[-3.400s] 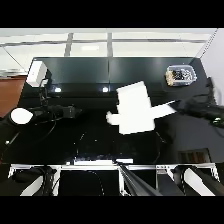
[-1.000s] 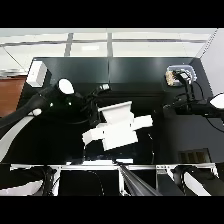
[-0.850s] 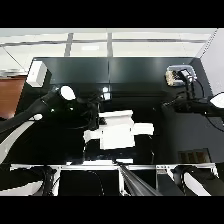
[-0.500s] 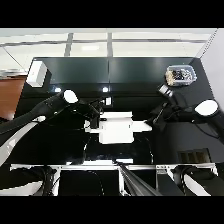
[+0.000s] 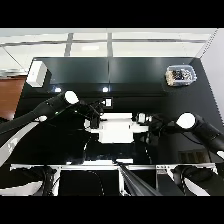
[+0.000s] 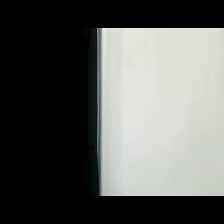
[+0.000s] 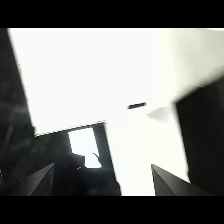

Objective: Fold the box and place the chain.

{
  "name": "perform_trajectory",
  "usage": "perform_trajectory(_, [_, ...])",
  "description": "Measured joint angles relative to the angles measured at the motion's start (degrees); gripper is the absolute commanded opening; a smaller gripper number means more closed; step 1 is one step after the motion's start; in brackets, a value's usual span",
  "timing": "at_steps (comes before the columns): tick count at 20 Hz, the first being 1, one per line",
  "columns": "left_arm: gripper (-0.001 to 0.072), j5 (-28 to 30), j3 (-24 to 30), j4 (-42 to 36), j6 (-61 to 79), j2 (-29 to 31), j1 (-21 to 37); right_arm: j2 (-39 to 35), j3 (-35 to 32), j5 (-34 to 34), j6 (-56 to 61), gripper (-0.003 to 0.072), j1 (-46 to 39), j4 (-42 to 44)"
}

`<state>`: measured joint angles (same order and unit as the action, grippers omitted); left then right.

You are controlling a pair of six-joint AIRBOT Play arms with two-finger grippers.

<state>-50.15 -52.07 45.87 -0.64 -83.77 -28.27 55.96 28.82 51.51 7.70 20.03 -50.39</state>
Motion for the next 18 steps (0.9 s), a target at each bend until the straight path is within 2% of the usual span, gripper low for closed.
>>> perform_trajectory(8, [0.0024, 0.0, 0.0, 0.1, 0.0, 0.0, 0.0, 3.0, -0.2, -4.2, -7.6, 0.0702, 7.6, -0.2])
perform_trajectory(12, [0.0024, 0.0, 0.0, 0.1, 0.0, 0.0, 0.0, 4.6, -0.2, -9.0, -8.6, 0.0702, 11.2, 0.8])
perform_trajectory(18, [0.0024, 0.0, 0.0, 0.1, 0.0, 0.0, 0.0, 6.3, -0.2, -12.1, -9.0, 0.0702, 13.0, 2.5])
